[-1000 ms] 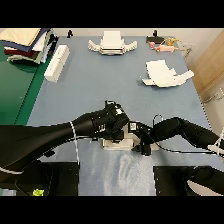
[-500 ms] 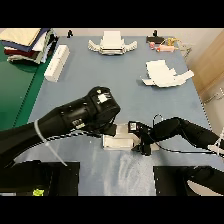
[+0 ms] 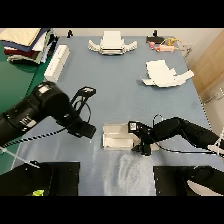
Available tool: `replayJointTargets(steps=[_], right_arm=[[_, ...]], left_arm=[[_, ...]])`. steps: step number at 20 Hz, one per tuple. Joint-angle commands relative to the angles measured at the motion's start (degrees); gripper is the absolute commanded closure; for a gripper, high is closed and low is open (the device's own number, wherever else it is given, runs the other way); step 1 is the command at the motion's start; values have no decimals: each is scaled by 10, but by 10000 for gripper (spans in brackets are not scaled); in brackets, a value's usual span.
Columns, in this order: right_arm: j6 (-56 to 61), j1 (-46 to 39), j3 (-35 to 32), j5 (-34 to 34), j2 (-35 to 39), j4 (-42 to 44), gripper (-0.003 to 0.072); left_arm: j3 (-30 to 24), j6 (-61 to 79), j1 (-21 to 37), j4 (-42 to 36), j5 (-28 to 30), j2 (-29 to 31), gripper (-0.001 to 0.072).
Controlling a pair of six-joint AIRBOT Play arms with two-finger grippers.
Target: Fold the box.
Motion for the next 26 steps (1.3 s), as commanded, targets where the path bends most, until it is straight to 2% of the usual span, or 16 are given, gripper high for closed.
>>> replayJointTargets(steps=[1,3,4,5,6,7,9,15,20,22,26], right_arm=[[0,0,0,0,0,0,244],[0,0,0,0,0,0,244],[0,0,0,0,0,0,244],[0,0,0,0,0,0,244],[0,0,0,0,0,0,244],[0,0,0,0,0,0,243],[0,0,0,0,0,0,244],[0,0,0,0,0,0,244],[0,0,0,0,0,0,244],[0,0,0,-1,0,0,244],[0,0,0,-1,0,0,244]], left_arm=[[-108,355,140,-158,101,70,695],[-154,495,194,-159,155,78,693],[-174,575,209,-159,185,73,638],[-191,637,215,-161,221,67,276],[-207,652,214,-167,269,58,5],[-216,658,214,-179,299,50,5],[-223,716,210,-201,324,33,5],[-226,854,126,-214,328,18,5],[-305,1072,165,-400,348,31,5],[-330,1126,164,-434,349,27,5],[-336,1165,151,-473,390,-12,5]])
